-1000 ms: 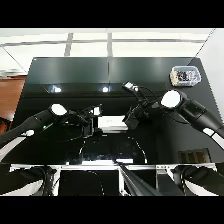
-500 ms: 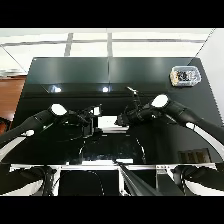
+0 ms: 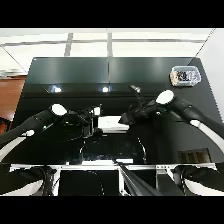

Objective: Fold the box and place the chain.

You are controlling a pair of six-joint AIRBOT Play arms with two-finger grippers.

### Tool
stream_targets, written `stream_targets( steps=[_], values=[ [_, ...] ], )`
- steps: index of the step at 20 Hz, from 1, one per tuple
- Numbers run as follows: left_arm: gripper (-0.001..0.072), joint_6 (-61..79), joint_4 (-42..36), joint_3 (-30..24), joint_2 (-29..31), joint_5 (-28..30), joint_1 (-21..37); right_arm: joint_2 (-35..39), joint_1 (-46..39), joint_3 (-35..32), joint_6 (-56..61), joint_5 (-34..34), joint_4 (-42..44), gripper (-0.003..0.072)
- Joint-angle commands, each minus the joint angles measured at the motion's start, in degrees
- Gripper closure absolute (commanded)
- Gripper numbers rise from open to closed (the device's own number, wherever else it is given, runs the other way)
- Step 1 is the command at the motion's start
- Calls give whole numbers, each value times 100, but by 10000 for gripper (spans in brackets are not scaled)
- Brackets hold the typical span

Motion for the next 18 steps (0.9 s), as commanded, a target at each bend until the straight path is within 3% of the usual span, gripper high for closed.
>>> stream_targets(
  steps=[1,5,6,7,8,13,16,18],
  values=[
    [338,-11,-4,4,-2,-9,2,798,-745,120,-33,1198,39,678],
    [334,-37,7,15,35,-11,4,1635,-1799,120,55,2205,-671,678],
    [257,-107,50,17,125,-13,17,1773,-1978,120,175,2385,-977,678],
    [11,-280,157,17,271,2,39,1884,-2114,120,280,2549,-1235,678],
    [-11,-466,282,17,442,15,79,1969,-2210,120,330,2667,-1436,678],
    [-9,-1126,551,157,1508,-345,240,2120,-2315,111,345,2549,-1725,678],
    [11,-1178,79,494,1362,-393,-92,2120,-2317,109,417,2057,-1709,678],
    [11,-1204,2,866,852,-422,-341,2120,-2317,109,446,1862,-1722,678]
  ],
)
